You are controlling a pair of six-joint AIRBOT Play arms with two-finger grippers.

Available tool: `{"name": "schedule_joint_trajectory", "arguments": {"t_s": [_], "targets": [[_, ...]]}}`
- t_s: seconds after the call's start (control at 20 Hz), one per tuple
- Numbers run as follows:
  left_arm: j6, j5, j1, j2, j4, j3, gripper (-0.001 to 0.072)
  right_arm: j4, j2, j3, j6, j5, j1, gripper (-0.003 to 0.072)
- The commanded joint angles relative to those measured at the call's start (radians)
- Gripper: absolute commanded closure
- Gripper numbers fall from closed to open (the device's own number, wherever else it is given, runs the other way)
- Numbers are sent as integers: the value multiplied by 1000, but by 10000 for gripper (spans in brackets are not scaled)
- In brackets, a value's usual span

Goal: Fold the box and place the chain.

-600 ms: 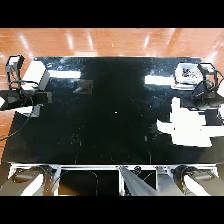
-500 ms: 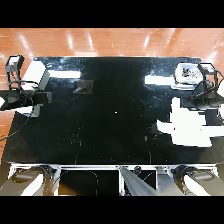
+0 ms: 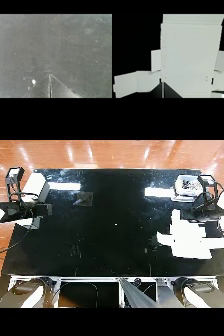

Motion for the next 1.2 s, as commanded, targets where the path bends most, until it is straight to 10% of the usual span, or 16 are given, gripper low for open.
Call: {"name": "schedule_joint_trajectory", "arguments": {"t_s": [0.0,0.7,1.05,1.1,1.15], "targets": [[0,0,0,0,0,0,683,-3,0,0,0,0,0,656],[0,120,0,-6,0,0,683,34,0,0,1,-13,0,656],[0,181,-1,-80,-24,0,682,65,0,0,1,-333,0,654],[0,212,-2,-102,-42,0,626,68,-1,0,9,-385,0,473],[0,220,-1,-123,-81,0,339,72,-3,0,8,-415,0,-34]]}}
